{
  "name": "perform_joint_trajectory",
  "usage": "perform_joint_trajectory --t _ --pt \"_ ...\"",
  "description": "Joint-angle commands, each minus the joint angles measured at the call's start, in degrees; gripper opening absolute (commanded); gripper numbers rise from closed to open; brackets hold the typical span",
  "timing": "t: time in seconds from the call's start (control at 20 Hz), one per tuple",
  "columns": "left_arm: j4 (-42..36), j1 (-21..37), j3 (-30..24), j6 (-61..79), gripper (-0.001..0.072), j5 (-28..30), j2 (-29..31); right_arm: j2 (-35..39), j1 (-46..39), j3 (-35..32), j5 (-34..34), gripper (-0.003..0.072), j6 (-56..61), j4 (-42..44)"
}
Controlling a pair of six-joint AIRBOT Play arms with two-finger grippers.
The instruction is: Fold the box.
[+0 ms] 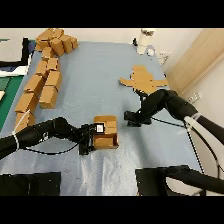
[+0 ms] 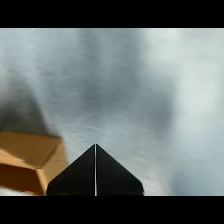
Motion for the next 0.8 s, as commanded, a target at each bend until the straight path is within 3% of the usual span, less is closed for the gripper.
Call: perform_joint_trajectory --t 0.0,0.15,0.35,0.5,0.75 --pt "0.0 0.02 -0.02 0.0 0.047 0.0 -0.04 -11.56 -11.17 1.11 -2.08 0.0003 -35.58 36.96" --pt "0.0 0.02 -0.02 0.0 0.0471 0.0 -0.04 -18.93 -8.7 4.81 -9.94 0.0003 -47.01 42.53" --pt "-0.02 0.02 -0.02 0.0 0.0471 -0.02 -0.04 -16.52 -2.89 2.84 -12.2 0.0004 -58.53 40.04" --pt "-0.02 0.02 -0.02 0.0 0.0471 -0.02 -0.04 -9.35 1.99 -3.08 -8.13 0.0004 -60.63 34.27" --pt "-0.02 0.04 -0.02 0.0 0.0471 0.02 -0.04 5.18 11.13 -11.52 7.54 0.0004 -60.57 26.58"
